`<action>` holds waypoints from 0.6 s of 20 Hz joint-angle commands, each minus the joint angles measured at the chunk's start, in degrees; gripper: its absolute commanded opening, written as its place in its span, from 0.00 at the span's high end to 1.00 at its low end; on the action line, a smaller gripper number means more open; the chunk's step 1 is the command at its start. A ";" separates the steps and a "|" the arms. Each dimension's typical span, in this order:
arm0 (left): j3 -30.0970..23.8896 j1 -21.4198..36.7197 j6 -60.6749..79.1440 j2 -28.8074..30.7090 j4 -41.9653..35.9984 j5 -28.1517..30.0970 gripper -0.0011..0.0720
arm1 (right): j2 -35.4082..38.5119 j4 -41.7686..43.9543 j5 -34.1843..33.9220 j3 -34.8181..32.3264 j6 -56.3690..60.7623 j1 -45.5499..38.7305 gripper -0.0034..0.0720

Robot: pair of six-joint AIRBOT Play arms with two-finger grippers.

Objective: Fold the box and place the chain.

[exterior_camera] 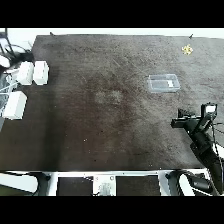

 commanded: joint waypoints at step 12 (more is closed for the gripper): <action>-35.67 -0.02 31.34 50.42 -28.48 -0.28 0.97 | 0.04 0.00 0.02 -0.02 0.00 -0.04 0.95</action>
